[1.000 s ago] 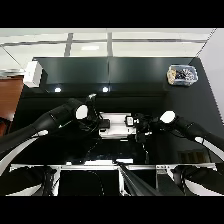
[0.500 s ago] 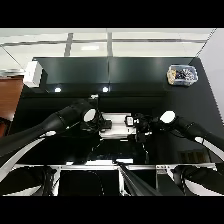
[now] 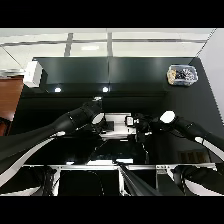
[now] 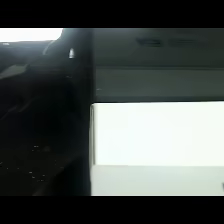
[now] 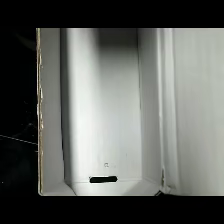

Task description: Fold the box and place the chain.

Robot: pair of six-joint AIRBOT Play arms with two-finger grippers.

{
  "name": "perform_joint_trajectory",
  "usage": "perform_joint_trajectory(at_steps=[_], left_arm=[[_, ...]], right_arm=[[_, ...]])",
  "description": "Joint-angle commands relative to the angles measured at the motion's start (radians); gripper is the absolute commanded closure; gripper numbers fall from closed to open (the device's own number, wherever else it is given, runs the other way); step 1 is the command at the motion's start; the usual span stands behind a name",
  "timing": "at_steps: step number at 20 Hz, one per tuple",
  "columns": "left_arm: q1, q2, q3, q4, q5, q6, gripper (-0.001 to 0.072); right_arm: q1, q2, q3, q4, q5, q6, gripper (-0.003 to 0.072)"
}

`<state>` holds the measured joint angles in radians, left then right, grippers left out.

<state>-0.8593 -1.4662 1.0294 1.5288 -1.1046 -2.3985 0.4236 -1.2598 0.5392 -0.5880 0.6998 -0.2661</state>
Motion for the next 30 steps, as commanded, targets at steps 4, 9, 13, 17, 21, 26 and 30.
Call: perform_joint_trajectory(at_steps=[4, 9, 13, 17, 21, 26, 30], left_arm=[[-0.003, -0.010, 0.015, 0.003, -0.002, -0.011, 0.0688], [-0.001, -0.010, 0.017, 0.005, -0.008, -0.022, 0.0157], [0.002, -0.010, 0.017, 0.027, -0.030, -0.051, 0.0622], [0.004, -0.010, 0.017, 0.027, -0.030, -0.034, 0.0688], [0.005, -0.010, 0.018, 0.035, -0.032, -0.006, 0.0687], [0.005, -0.010, 0.020, 0.039, -0.025, 0.013, 0.0686], [0.005, -0.010, 0.020, 0.038, -0.013, 0.013, 0.0686]], right_arm=[[0.000, -0.001, -0.001, 0.000, 0.002, 0.001, 0.0368], [0.000, -0.001, -0.001, 0.000, 0.002, 0.001, 0.0368], [0.000, -0.001, -0.001, 0.000, 0.002, 0.001, 0.0368], [0.000, 0.000, -0.001, 0.000, 0.002, 0.017, 0.0363], [-0.002, 0.058, 0.000, -0.044, 0.009, 0.196, -0.0034], [-0.005, 0.153, 0.000, -0.235, 0.108, 0.278, -0.0031], [-0.003, 0.153, 0.000, -0.149, 0.067, 0.195, 0.0208]])
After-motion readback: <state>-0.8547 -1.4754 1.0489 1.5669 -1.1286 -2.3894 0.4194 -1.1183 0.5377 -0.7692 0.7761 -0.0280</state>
